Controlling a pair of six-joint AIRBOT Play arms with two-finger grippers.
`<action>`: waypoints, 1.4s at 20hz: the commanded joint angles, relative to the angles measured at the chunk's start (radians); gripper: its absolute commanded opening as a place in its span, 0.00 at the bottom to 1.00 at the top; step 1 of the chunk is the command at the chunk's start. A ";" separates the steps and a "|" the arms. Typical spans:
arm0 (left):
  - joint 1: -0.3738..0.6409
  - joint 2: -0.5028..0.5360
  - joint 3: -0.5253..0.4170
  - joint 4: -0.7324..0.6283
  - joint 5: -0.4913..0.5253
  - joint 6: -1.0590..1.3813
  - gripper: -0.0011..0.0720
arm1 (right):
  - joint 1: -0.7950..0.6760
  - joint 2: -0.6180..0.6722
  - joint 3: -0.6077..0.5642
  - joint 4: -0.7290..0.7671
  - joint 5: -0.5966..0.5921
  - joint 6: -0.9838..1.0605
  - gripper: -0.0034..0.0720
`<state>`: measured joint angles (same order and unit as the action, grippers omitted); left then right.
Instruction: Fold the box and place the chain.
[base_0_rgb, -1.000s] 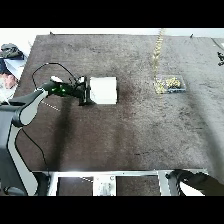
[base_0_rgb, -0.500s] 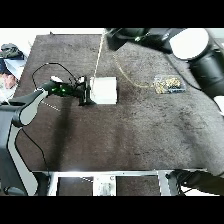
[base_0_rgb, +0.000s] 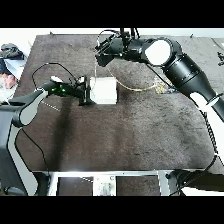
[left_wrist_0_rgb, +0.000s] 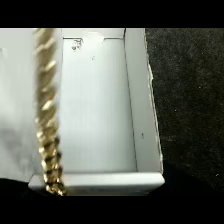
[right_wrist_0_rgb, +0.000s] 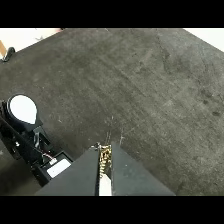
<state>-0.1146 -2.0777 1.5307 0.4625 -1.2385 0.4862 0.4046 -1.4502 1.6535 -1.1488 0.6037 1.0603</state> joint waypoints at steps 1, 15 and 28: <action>-0.001 0.000 0.000 0.000 0.000 0.000 0.65 | 0.000 0.021 0.000 -0.061 -0.021 0.002 0.02; -0.001 0.000 0.000 0.000 0.000 0.000 0.65 | -0.038 -0.013 -0.005 -0.048 0.083 0.017 0.02; -0.001 0.000 0.000 0.000 0.000 0.000 0.65 | -0.038 0.077 -0.003 -0.033 -0.043 0.012 0.02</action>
<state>-0.1146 -2.0777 1.5307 0.4629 -1.2385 0.4862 0.3660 -1.3815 1.6493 -1.1831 0.5854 1.0760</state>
